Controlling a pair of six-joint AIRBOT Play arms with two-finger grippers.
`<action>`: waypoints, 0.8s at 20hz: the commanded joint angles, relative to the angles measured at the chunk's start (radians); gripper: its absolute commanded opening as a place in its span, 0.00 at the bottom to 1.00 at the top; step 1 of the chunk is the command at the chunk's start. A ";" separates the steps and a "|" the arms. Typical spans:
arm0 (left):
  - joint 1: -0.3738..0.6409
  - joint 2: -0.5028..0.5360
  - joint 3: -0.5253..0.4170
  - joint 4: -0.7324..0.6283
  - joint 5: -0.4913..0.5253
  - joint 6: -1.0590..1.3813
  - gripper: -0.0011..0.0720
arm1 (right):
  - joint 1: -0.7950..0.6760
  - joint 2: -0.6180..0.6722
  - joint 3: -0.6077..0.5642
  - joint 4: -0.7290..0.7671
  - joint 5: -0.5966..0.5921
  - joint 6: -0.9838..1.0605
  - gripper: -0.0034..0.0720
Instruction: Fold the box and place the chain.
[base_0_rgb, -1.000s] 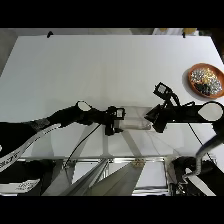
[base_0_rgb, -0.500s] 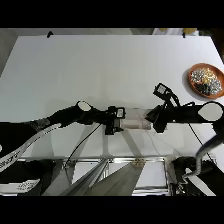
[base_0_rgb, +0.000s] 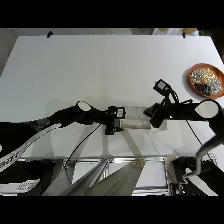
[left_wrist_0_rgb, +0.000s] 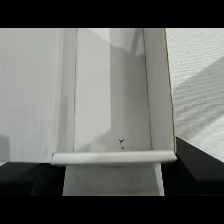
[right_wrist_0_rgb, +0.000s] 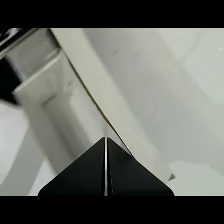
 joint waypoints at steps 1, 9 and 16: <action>-0.001 -0.001 0.001 0.000 -0.001 0.000 0.33 | 0.001 -0.146 0.000 0.048 -0.262 0.126 0.07; -0.001 -0.001 0.001 0.000 -0.002 0.000 0.33 | 0.000 -0.199 0.064 -0.291 0.006 0.246 0.07; -0.001 -0.001 0.001 0.000 -0.005 0.000 0.33 | 0.001 0.147 0.081 -0.462 0.217 0.002 0.07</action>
